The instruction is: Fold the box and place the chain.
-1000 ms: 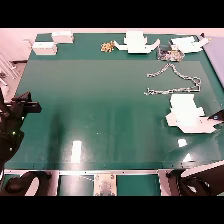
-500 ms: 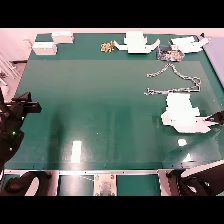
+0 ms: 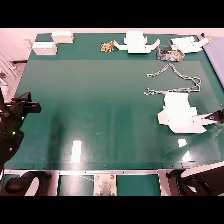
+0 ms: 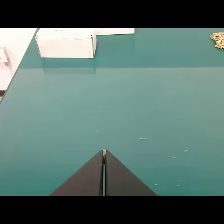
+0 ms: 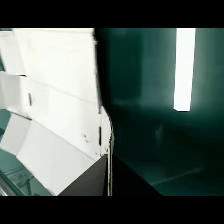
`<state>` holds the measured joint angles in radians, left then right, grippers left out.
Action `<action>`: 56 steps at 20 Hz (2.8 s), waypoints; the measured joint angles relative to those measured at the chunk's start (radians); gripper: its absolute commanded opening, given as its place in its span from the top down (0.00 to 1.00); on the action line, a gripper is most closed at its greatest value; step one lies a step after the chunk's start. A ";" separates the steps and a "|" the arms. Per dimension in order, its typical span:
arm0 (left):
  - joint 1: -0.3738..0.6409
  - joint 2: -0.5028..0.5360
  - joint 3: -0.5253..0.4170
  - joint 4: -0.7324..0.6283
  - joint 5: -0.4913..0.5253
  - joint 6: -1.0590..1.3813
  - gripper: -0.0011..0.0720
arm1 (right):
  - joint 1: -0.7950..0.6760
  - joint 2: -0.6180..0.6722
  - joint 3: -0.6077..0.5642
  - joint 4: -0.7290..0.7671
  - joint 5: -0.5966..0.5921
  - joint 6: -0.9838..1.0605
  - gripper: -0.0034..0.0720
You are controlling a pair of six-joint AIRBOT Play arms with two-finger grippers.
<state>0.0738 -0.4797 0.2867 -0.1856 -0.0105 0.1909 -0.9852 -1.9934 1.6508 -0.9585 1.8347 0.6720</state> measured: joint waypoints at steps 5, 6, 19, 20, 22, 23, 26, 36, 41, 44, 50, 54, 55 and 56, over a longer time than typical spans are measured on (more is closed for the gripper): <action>0.000 0.000 0.000 0.000 0.000 0.000 0.96 | 0.088 0.196 -0.297 0.199 0.005 -0.072 0.95; 0.000 0.000 0.000 0.000 0.000 0.000 0.96 | 0.111 0.233 -0.356 0.238 0.005 -0.082 0.95; 0.000 0.000 0.000 0.000 0.000 0.000 0.96 | 0.733 0.427 -0.689 0.662 -0.518 -0.090 0.96; 0.000 0.000 0.000 0.000 0.000 0.000 0.96 | 0.772 0.426 -0.691 0.670 -0.575 -0.088 0.96; 0.000 0.000 0.000 0.000 0.000 0.000 0.96 | 0.840 0.414 -0.689 0.682 -0.674 -0.084 0.95; 0.000 0.000 0.000 0.000 0.000 0.000 0.96 | 0.865 0.404 -0.683 0.684 -0.710 -0.085 0.95; 0.000 0.000 0.000 0.000 0.000 0.000 0.96 | 0.917 0.354 -0.653 0.691 -0.775 -0.092 0.95; 0.000 0.000 0.000 -0.001 -0.005 0.000 0.96 | 0.957 0.272 -0.576 0.713 -0.853 -0.122 0.95; 0.000 0.000 0.000 -0.002 -0.023 0.000 0.96 | 0.977 0.248 -0.532 0.707 -0.852 -0.126 0.95; 0.000 0.000 0.000 -0.002 -0.043 0.000 0.25 | 0.999 0.228 -0.525 0.696 -0.846 -0.121 0.95; 0.000 0.000 0.000 0.000 -0.140 -0.002 0.22 | 1.014 0.208 -0.515 0.687 -0.849 -0.117 0.95; 0.000 0.000 0.000 -0.005 -0.189 -0.001 0.22 | 1.016 0.205 -0.512 0.685 -0.851 -0.116 0.95; 0.000 -0.004 0.000 -0.006 -0.195 -0.001 0.22 | 1.016 0.204 -0.512 0.685 -0.852 -0.116 0.95; 0.000 -0.010 0.000 -0.006 -0.200 0.000 0.22 | 1.017 0.204 -0.511 0.685 -0.852 -0.115 0.95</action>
<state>0.0738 -0.4892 0.2867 -0.1921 -0.2100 0.1909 0.0315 -1.7893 1.1400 -0.2737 0.9829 0.5568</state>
